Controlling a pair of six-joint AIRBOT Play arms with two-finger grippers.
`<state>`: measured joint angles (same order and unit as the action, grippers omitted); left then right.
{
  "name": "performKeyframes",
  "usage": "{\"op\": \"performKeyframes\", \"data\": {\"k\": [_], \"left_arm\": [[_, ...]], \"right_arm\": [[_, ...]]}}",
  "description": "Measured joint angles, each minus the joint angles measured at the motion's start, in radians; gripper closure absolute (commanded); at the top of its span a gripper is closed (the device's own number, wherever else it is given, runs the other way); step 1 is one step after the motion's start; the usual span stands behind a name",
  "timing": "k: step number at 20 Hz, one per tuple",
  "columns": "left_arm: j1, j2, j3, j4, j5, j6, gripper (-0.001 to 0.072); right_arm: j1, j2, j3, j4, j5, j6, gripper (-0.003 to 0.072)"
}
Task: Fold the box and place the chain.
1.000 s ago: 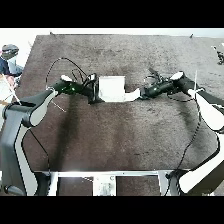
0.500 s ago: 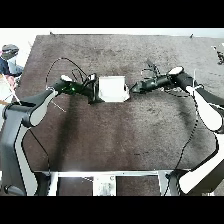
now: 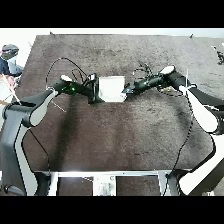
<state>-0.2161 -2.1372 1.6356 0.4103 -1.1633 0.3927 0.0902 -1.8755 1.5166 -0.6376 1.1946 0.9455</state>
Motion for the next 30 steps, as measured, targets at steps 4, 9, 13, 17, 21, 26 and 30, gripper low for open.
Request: {"op": "performKeyframes", "data": {"k": [4,9,13,17,21,26,30], "left_arm": [[0.000,0.000,0.000,0.000,0.000,0.000,0.0300],[0.000,0.000,0.000,0.000,0.000,0.000,0.0300],[0.000,0.000,0.000,0.000,0.000,0.000,0.0300],[0.000,0.000,0.000,0.000,0.000,0.000,0.0300],[0.000,0.000,0.000,0.000,0.000,0.000,0.0300],[0.000,0.000,0.000,0.000,0.000,0.000,0.0300],[0.000,0.000,0.000,0.000,0.000,0.000,0.0300]], "right_arm": [[0.050,0.000,0.057,-0.122,-0.003,0.078,0.0222],[0.121,-0.004,0.127,-0.282,-0.024,0.183,0.0221],[0.175,-0.031,0.188,-0.446,-0.026,0.292,0.0222],[0.217,-0.064,0.248,-0.581,-0.023,0.399,0.0222],[0.263,-0.081,0.286,-0.715,-0.005,0.514,0.0223],[0.299,-0.087,0.300,-0.825,0.002,0.666,0.0224],[0.327,-0.096,0.303,-0.861,-0.016,0.745,0.0344]]}}
